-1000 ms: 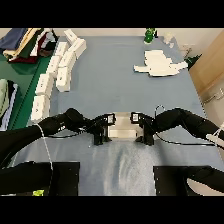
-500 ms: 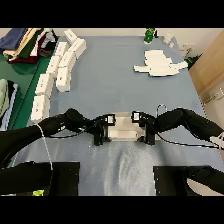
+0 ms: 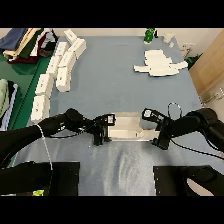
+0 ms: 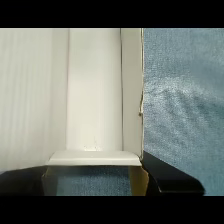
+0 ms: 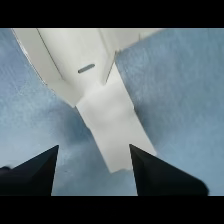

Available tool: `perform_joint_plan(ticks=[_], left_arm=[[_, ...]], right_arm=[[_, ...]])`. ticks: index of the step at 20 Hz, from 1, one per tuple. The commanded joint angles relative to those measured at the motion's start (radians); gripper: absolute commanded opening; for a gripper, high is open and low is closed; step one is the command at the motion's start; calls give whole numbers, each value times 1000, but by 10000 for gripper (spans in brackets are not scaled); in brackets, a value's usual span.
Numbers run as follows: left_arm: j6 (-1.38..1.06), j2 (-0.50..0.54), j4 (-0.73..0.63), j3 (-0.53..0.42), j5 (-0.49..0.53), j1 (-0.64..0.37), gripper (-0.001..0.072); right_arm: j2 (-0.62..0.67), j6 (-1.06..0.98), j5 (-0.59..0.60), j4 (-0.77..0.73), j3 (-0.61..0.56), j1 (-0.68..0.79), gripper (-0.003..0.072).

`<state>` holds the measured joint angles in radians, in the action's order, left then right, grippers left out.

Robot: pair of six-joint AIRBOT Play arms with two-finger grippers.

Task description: Fold the box.

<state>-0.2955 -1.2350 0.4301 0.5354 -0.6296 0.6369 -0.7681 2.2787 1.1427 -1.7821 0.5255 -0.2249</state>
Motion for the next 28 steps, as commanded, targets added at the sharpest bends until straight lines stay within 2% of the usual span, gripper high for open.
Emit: perform_joint_plan(ticks=[1, 2, 3, 4, 6, 10, 17, 22, 28], left_arm=[[0, 0, 0, 0, 0, -1, 472], [0, 0, 0, 0, 0, -1, 471], [0, 0, 0, 0, 0, -1, 471], [0, 0, 0, 0, 0, -1, 472], [0, 0, 0, 0, 0, -1, 472], [0, 0, 0, 0, -1, -1, 471], [0, 0, 0, 0, -1, -1, 472], [0, 0, 0, 0, -1, -1, 472], [0, 0, 0, 0, 0, -1, 471]], right_arm=[[105, -447, 122, -140, 1, -1, 501], [112, -496, 119, -256, 1, -1, 289], [107, -499, 109, -379, 1, -5, 158], [98, -499, 86, -468, 1, -15, 136], [68, -500, -2, -569, 1, -43, 4], [-44, -500, -180, -605, 58, -64, 4], [-335, -445, -437, -564, 230, -63, 4], [-533, -445, -416, -557, 304, -64, 4], [-598, -444, -401, -555, 304, -64, 4]])
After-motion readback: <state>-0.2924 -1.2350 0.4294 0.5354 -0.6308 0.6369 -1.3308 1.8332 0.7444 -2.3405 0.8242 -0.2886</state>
